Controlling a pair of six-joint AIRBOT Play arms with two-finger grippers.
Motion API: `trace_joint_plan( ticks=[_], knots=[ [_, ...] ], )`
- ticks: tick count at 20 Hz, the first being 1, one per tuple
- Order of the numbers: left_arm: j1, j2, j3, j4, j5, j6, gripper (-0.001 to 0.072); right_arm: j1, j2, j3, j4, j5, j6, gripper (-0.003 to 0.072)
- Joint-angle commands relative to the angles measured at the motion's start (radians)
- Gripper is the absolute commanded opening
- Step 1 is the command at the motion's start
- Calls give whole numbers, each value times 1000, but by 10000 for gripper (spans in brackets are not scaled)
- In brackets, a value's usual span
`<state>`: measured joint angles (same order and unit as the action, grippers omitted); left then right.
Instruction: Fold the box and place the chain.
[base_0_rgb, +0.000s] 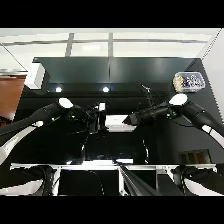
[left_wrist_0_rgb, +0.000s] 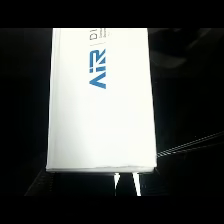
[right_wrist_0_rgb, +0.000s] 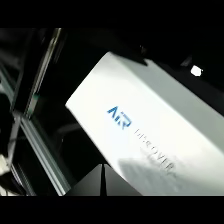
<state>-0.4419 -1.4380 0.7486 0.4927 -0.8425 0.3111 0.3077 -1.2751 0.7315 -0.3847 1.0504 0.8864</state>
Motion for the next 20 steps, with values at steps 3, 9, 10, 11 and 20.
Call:
trace_joint_plan(
  ticks=[3, 9, 10, 11, 20],
  knots=[
    [0, 0, 0, 0, 0, 0, 471, -2, -81, -16, -6, -58, 96, 16],
    [0, 0, 0, 0, 0, 0, 471, -1, -82, -16, -45, -82, 101, 16],
    [0, 0, 0, 0, 0, 0, 471, 0, -82, -13, -47, -82, 101, 17],
    [0, 0, 0, 0, 0, 0, 472, 0, -82, -8, -47, -75, 101, 16],
    [2, 2, 7, -1, -6, -61, 476, -193, 161, 265, -318, 290, 49, 16]
  ],
)
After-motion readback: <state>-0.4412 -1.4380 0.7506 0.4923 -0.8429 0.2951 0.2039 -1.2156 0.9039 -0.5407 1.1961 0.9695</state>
